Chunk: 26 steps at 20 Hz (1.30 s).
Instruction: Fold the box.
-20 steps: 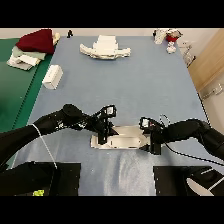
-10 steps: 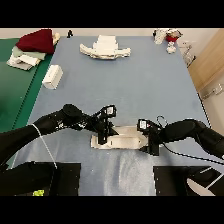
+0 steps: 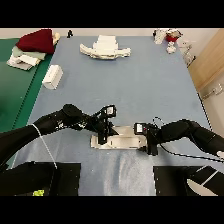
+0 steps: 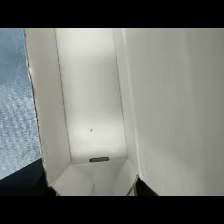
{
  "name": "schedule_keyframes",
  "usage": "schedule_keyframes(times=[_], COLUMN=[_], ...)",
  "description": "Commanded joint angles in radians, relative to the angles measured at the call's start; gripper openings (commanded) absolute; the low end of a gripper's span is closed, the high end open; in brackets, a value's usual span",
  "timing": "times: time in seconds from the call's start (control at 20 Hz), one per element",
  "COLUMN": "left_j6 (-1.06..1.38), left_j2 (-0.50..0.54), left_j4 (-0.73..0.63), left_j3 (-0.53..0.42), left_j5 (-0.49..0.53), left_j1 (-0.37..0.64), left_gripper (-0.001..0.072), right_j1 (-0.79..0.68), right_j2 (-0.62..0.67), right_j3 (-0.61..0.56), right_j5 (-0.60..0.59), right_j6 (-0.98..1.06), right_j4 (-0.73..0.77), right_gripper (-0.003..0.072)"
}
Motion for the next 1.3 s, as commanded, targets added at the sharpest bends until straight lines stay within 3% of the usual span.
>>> schedule_keyframes(times=[0.0,0.1,1.25], left_j6=[0.000,0.000,0.000], left_j2=[-0.001,-0.001,-0.001], left_j4=[0.000,0.000,0.000], left_j3=[0.000,0.000,0.000], left_j5=[0.000,0.000,0.000], left_j1=[0.000,0.000,0.000], left_gripper=[0.0013,0.0014,0.0014], right_j1=[0.002,0.002,0.002], right_j2=[-0.007,-0.018,0.006], right_j3=[-0.001,-0.003,-0.005], right_j5=[0.013,0.013,0.011], right_j6=[-0.007,-0.007,-0.002], right_j4=[-0.029,-0.035,-0.039], right_gripper=[0.0626,0.0530,0.0531])
